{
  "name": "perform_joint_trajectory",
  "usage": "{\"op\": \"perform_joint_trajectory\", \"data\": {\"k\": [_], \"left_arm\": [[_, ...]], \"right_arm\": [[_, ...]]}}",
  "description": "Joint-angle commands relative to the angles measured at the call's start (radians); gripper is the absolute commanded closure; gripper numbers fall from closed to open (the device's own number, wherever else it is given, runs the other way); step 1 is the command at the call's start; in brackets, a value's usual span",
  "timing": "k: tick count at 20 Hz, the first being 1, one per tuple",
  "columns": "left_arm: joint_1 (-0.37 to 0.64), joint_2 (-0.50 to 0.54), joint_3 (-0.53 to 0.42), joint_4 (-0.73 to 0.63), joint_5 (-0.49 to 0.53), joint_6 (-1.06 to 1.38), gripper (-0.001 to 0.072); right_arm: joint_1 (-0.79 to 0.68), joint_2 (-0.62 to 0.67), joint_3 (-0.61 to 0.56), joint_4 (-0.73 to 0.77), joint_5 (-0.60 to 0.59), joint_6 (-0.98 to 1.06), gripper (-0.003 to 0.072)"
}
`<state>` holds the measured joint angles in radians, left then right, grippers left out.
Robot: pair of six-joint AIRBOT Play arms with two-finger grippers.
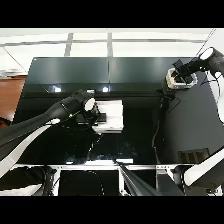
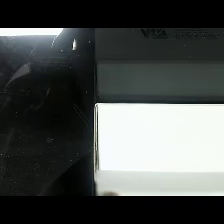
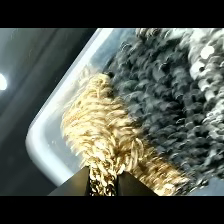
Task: Fold the box and place the chain.
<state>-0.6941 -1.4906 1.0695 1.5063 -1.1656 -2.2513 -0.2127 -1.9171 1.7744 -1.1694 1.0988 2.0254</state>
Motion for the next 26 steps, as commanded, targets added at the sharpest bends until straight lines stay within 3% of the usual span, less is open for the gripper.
{"op": "perform_joint_trajectory", "data": {"k": [1,9,14,18,23,26], "left_arm": [[0.000,0.000,0.001,0.000,0.000,0.000,0.0685],[0.000,0.000,0.001,0.000,0.002,0.000,0.0685],[0.000,0.000,0.001,0.000,0.002,0.000,0.0685],[0.000,0.000,0.001,0.000,0.001,0.000,0.0685],[0.001,0.000,0.001,0.000,0.001,0.000,0.0685],[0.000,0.000,0.001,0.000,-0.002,0.000,0.0685]], "right_arm": [[0.004,0.105,0.001,-0.039,0.042,-0.219,0.0679],[0.009,0.573,0.001,-0.043,0.060,-0.388,0.0680],[0.009,0.771,0.001,0.101,0.061,-0.444,0.0683],[0.009,0.864,0.001,0.254,0.193,-0.576,0.0687],[0.024,0.884,0.001,0.572,0.348,-0.630,0.0684],[0.125,0.884,-0.001,0.593,0.404,-0.650,0.0684]]}}
